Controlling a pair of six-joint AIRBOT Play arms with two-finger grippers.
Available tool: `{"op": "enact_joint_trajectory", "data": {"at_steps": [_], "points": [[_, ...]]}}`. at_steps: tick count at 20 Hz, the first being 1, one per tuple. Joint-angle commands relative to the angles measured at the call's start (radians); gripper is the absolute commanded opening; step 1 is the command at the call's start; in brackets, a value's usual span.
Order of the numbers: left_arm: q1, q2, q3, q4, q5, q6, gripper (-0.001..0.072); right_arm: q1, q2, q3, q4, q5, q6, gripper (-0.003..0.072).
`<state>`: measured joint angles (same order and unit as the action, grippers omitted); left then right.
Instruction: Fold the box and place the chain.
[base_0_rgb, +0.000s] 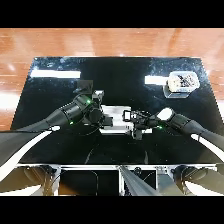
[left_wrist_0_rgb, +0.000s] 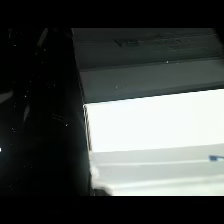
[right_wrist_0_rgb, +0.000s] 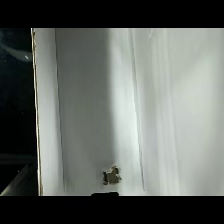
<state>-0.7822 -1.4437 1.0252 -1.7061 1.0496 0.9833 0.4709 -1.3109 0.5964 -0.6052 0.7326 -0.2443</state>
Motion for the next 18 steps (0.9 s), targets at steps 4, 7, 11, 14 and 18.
{"op": "enact_joint_trajectory", "data": {"at_steps": [4, 7, 11, 14, 18], "points": [[-0.002, -0.003, 0.002, -0.004, -0.007, 0.000, 0.0120, 0.001, 0.000, 0.000, 0.001, 0.003, -0.001, 0.0579], [-0.003, -0.003, 0.002, -0.004, -0.005, 0.000, 0.0121, 0.001, 0.000, 0.000, 0.001, 0.003, -0.001, 0.0580], [-0.003, -0.003, 0.003, -0.004, 0.019, -0.001, 0.0366, 0.001, 0.000, 0.001, 0.001, 0.003, -0.001, 0.0580], [-0.003, -0.003, 0.003, -0.003, 0.030, 0.000, 0.0374, 0.001, 0.000, 0.000, 0.001, 0.003, -0.001, 0.0580], [-0.003, -0.003, 0.003, 0.004, 0.031, -0.002, 0.0374, 0.001, 0.000, 0.000, 0.001, 0.003, -0.001, 0.0580]]}}
